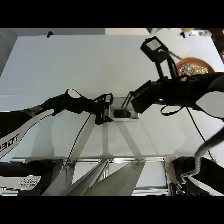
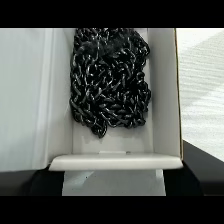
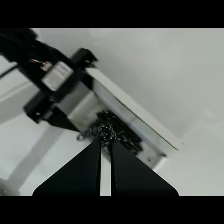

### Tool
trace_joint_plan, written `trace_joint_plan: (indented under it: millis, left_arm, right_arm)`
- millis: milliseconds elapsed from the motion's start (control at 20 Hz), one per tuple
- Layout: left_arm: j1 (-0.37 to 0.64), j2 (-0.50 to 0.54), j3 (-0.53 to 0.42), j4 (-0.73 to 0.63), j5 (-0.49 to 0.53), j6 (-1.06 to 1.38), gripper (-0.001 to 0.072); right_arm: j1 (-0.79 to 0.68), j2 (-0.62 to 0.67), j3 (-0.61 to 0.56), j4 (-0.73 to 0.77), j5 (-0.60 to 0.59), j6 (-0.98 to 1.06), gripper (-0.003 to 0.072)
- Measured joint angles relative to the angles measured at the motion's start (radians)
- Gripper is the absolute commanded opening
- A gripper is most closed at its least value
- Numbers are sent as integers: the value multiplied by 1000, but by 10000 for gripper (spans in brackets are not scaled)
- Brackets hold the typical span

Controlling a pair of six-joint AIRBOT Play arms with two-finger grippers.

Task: Fold the box and place the chain.

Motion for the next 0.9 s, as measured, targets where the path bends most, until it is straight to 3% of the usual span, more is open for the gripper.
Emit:
trace_joint_plan:
  millis: [350,400,450,900]
  left_arm:
    - [0,0,0,0,0,0,206]
    - [0,0,0,0,0,0,206]
    - [0,0,0,0,0,0,206]
    - [0,0,0,0,0,0,206]
  right_arm:
    - [42,-172,-1,16,-53,7,20]
    - [43,-197,-1,16,-54,7,44]
    - [44,-216,-2,17,-54,7,118]
    - [5,-194,7,14,-43,-19,129]
